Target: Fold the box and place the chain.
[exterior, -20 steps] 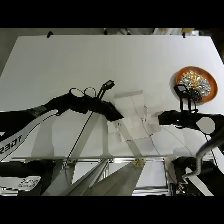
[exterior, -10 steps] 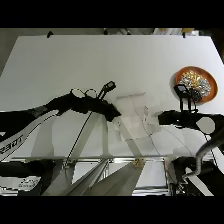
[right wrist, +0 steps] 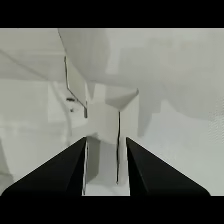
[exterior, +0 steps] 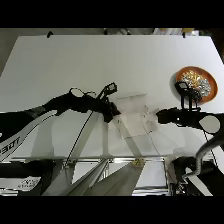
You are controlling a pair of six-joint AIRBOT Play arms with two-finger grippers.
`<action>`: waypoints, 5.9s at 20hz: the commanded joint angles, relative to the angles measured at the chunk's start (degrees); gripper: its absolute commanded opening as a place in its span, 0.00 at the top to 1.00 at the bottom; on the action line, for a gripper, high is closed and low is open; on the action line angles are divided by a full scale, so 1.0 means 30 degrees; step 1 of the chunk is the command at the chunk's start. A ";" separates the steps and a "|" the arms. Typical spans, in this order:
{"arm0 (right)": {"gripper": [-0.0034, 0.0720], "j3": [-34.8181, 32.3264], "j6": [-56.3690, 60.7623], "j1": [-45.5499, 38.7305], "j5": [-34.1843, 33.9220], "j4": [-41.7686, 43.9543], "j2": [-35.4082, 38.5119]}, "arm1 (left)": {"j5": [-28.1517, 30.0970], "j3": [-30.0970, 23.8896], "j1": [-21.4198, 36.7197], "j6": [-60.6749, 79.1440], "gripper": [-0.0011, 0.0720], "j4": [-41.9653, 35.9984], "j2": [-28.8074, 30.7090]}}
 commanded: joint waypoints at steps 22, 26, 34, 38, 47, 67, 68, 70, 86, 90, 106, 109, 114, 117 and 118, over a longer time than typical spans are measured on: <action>0.56 0.2018 -0.1472 0.0015 0.2572 0.0000 0.2463 | 0.2135 -0.2463 -0.0364 0.7490 0.98 -0.0444 0.0954; 0.56 0.2018 -0.1472 0.0015 0.2579 -0.0007 0.2463 | 0.2368 -0.2463 -0.0364 0.8553 0.98 -0.0328 0.0962; 0.56 0.2018 -0.1472 0.0015 0.2572 -0.0007 0.2463 | 0.1792 -0.0867 -0.0364 0.6637 0.98 0.1814 0.0954; 0.56 0.2018 -0.1472 0.0015 0.2572 -0.0007 0.2463 | 0.1494 -0.0117 -0.0364 0.5297 0.98 0.4109 0.0918; 0.56 0.2018 -0.1472 0.0015 0.2572 -0.0015 0.2463 | 0.0364 -0.0117 -0.0364 0.5311 0.98 0.4197 0.0087; 0.56 0.2018 -0.1472 0.0015 0.2579 -0.0015 0.2463 | -0.0117 0.0991 -0.0364 0.3949 0.97 0.6674 -0.0189; 0.56 0.2018 -0.1472 0.0015 0.2579 -0.0015 0.2463 | -0.0131 0.0991 -0.0364 0.3949 0.97 0.6674 -0.0189; 0.56 0.2018 -0.1479 0.0015 0.2579 -0.0015 0.2463 | -0.0153 0.0991 -0.0364 0.3949 0.97 0.6666 -0.0189; 0.93 0.1974 -1.3311 0.0073 0.7067 0.4845 0.2361 | -0.0197 0.0991 -0.0364 0.3949 0.97 0.6666 -0.0189; 0.89 0.1865 -1.4265 0.2914 0.7155 0.3796 0.1661 | -0.0197 0.0991 -0.0364 0.3949 0.97 0.6666 -0.0189; 0.04 -0.4320 -1.8345 1.1730 -0.3526 -0.1413 0.0401 | -0.0204 0.0991 -0.0364 0.3949 0.97 0.6652 -0.0189; 0.04 -0.4408 -1.8331 1.1803 -0.4320 -0.1421 0.0372 | -0.0197 0.0991 -0.0364 0.3949 0.97 0.6659 -0.0189; 0.04 -0.4510 -1.8338 1.1795 -0.6309 -0.1829 -0.0794 | -0.0197 0.0991 -0.0364 0.3949 0.97 0.6659 -0.0189; 0.04 -0.4481 -1.8345 1.1125 -0.6521 -0.1792 -0.0539 | -0.0197 0.0991 -0.0364 0.3949 0.97 0.6659 -0.0189; 0.04 -0.4459 -1.8345 1.0666 -0.6499 -0.1770 -0.0342 | -0.0197 0.0991 -0.0364 0.3949 0.97 0.6659 -0.0189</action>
